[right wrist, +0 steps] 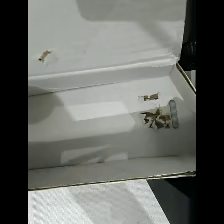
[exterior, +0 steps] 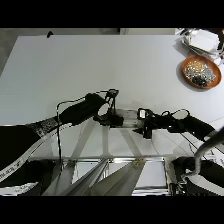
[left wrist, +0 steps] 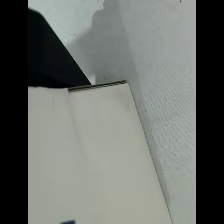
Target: Fold the box and place the chain.
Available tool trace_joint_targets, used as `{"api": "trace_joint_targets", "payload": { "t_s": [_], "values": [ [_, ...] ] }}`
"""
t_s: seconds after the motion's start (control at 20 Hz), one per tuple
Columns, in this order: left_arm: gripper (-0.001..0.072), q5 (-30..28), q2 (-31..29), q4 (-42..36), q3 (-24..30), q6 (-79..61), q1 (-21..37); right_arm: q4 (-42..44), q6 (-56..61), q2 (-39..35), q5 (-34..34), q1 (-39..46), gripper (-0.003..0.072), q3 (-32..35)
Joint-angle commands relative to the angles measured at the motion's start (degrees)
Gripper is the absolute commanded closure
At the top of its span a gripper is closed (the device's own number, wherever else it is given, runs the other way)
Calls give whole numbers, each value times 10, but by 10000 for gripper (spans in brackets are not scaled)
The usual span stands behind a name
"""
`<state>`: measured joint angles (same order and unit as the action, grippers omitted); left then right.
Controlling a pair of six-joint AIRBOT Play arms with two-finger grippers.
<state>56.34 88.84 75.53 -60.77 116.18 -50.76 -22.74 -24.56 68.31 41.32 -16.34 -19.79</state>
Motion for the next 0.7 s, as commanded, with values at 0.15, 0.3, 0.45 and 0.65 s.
{"api": "trace_joint_targets", "payload": {
  "t_s": [0.15, 0.3, 0.45, 0.65],
  "values": [
    [705, 19, 0, 0, 0, -4, 0, 1, 1, 0, 0, 0, 221, 0],
    [588, 23, -1, 0, 0, -4, 0, 1, 1, 0, 0, 0, 221, 0],
    [328, 29, -13, 0, 0, -5, 1, 1, 1, 0, 0, 0, 221, 0],
    [316, 41, -51, 0, 0, -31, 13, 1, 1, 0, 0, 0, 221, 0]
  ]
}}
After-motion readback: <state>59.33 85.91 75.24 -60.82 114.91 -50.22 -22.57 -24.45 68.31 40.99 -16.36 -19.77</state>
